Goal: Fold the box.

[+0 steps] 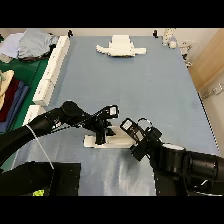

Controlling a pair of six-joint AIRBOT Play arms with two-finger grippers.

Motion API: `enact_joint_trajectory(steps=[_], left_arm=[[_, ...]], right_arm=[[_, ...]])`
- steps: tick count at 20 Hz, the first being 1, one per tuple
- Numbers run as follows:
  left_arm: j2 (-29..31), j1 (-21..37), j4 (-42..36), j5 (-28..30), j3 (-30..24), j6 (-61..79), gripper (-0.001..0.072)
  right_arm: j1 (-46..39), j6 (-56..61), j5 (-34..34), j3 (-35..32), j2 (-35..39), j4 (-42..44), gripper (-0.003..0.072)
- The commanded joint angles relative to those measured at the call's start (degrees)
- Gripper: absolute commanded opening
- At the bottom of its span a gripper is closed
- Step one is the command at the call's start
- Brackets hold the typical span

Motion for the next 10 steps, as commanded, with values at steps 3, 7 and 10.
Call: enact_joint_trajectory(steps=[3, 7, 10], left_arm=[[-0.02, -0.04, 0.0, 0.0, 0.02, 0.02, 0.0013], [-0.02, -0.04, 0.0, 0.0, 0.02, 0.0, 0.0013], [-0.02, -0.04, 0.0, 0.0, 0.02, 0.02, 0.0013]], right_arm=[[-14.95, -30.21, 15.15, -6.99, 7.74, 14.82, 0.0719], [-30.08, -73.72, 21.03, -11.1, 9.35, 44.19, 0.0719], [-40.83, -98.99, 17.16, -11.04, 6.67, 60.76, 0.0719]])
